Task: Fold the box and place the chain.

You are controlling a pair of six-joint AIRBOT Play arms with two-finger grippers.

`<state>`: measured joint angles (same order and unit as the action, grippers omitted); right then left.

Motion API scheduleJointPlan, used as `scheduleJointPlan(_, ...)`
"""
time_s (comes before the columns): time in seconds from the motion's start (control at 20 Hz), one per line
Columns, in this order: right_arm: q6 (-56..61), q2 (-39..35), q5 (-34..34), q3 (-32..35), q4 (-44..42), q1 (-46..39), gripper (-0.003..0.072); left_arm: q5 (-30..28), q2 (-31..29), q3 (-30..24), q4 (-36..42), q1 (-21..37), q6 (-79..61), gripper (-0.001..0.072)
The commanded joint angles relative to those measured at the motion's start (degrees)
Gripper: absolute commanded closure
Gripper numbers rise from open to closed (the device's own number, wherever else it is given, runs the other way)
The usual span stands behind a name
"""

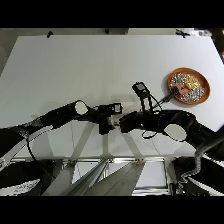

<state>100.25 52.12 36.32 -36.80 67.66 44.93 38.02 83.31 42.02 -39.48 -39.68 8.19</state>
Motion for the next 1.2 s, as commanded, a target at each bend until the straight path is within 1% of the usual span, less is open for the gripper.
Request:
scheduleJointPlan(0.0,0.0,0.04,0.07,0.02,-0.02,0.07,0.068,-0.02,0.04,-0.02,0.0,-0.04,-0.02,0.0574)
scheduleJointPlan(1.15,0.0,0.04,1.25,0.02,0.02,0.07,0.068,-0.02,0.04,-0.02,0.0,-0.04,-0.02,0.0574)
